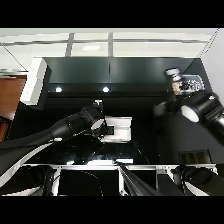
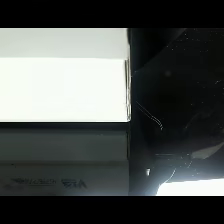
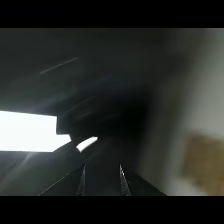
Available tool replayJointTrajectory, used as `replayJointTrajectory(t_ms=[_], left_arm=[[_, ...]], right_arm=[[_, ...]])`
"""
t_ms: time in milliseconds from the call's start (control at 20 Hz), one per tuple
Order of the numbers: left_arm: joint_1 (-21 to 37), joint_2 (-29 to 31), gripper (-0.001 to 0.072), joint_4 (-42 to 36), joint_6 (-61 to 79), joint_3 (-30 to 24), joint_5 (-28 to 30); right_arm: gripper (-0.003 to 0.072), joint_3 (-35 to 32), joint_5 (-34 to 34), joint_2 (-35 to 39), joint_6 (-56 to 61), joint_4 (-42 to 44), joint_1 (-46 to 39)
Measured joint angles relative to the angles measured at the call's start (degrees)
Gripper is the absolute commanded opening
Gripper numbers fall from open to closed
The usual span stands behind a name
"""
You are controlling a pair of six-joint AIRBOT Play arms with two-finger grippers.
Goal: Fold the box and place the chain.
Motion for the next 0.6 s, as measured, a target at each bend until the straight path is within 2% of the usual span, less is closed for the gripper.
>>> replayJointTrajectory(t_ms=[100, 200, 300, 450, 600], left_arm=[[0.0, 0.0, 0.0026, 0.0, -0.1, 0.0, 0.1], [0.0, 0.0, 0.0026, 0.0, -0.1, 0.0, 0.3], [0.0, 0.0, 0.0026, 0.0, -0.1, 0.0, 0.3], [0.0, 0.0, 0.0026, 0.2, -0.1, 0.0, 0.3], [0.0, 0.0, 0.0025, 0.2, 0.0, 0.0, 0.4]], right_arm=[[0.0273, -0.9, -5.6, -1.8, -0.3, -5.4, -9.0], [0.0276, 0.0, -11.0, -5.5, 0.6, -6.8, -18.4], [0.072, 4.0, -14.3, -10.9, 1.4, -3.3, -27.1], [0.072, 15.4, -14.3, -22.1, -3.9, 11.8, -38.2], [0.072, 30.3, -6.6, -34.1, -8.0, 23.2, -44.6]])
